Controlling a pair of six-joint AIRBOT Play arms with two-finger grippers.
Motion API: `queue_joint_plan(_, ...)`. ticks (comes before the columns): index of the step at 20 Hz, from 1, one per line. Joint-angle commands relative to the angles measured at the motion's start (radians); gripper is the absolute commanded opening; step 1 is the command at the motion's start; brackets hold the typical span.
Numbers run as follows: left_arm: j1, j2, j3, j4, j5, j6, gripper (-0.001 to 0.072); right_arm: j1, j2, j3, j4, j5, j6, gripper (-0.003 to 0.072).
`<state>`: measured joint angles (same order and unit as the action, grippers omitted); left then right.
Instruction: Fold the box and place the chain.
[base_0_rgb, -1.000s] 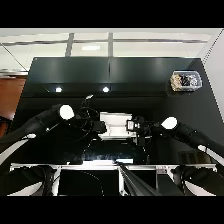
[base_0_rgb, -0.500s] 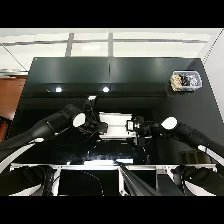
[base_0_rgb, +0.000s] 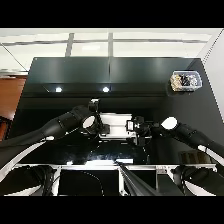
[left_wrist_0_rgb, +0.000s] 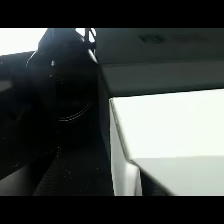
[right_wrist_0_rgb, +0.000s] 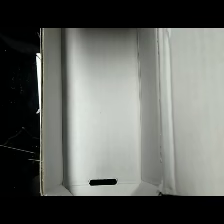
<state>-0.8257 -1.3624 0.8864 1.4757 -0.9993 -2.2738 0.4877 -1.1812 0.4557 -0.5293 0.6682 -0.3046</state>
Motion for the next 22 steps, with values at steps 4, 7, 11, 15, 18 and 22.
queue_joint_plan(4,-0.004,-0.01,0.016,0.007,0.023,-0.092,0.0502,0.001,0.0,0.0,0.0,0.0,0.0,0.0535)
queue_joint_plan(7,-0.004,-0.017,0.045,0.008,0.02,-0.091,0.0491,0.001,0.0,0.0,0.0,0.0,0.0,0.0535)
queue_joint_plan(11,-0.013,-0.05,0.07,0.004,-0.01,-0.09,0.0467,0.001,0.0,0.0,0.0,0.0,0.0,0.0535)
queue_joint_plan(15,-0.04,-0.051,0.089,0.053,-0.008,-0.091,0.0336,0.001,0.0,0.0,0.0,0.0,0.0,0.0535)
queue_joint_plan(18,-0.044,-0.055,0.089,0.053,-0.016,-0.091,0.0328,0.001,0.0,0.0,0.0,0.0,0.0,0.0535)
queue_joint_plan(22,-0.044,-0.059,0.089,0.054,-0.016,-0.091,0.0265,0.001,0.0,0.0,0.0,0.0,0.0,0.0535)
